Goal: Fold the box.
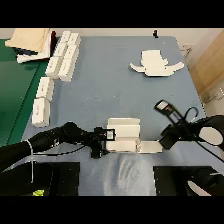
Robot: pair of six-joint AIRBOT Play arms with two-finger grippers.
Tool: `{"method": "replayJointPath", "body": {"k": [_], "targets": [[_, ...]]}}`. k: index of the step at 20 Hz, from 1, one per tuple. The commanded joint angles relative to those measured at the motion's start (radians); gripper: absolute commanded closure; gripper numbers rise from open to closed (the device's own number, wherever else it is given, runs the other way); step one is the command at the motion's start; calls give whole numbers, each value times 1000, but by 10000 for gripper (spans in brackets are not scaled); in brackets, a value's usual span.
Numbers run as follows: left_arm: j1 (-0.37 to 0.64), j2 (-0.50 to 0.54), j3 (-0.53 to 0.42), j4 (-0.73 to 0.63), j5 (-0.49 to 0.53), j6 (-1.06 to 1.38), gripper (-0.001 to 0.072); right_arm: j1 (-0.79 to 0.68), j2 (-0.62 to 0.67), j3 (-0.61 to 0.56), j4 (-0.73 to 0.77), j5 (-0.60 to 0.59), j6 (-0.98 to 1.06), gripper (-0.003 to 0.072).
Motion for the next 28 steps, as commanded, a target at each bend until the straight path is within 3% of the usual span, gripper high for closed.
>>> {"method": "replayJointPath", "body": {"k": [1, 4, 7, 10, 12, 19, 26, 28], "targets": [[0, 0, 1, 0, 0, 1, 237, -105, 29, 35, -327, 193, 428, 683], [0, 0, 1, 0, 0, 1, 237, -297, -68, 1, -100, 172, 416, 682], [0, 0, 1, 0, 0, 1, 237, -429, -215, -32, 151, 69, 295, 684], [0, 0, 1, 0, 0, 1, 237, -487, -356, -56, 459, 16, 119, 684], [0, 0, 1, 0, 0, 1, 237, -487, -408, -77, 515, 10, 82, 684], [0, 0, 1, 0, 0, 1, 237, -483, -328, -171, 726, 26, -33, 685], [0, 0, 1, 0, 0, 1, 237, -483, -245, -176, 871, 54, -150, 679], [0, 0, 1, 0, 0, 1, 237, -482, -245, -176, 942, 57, -200, 488]]}}
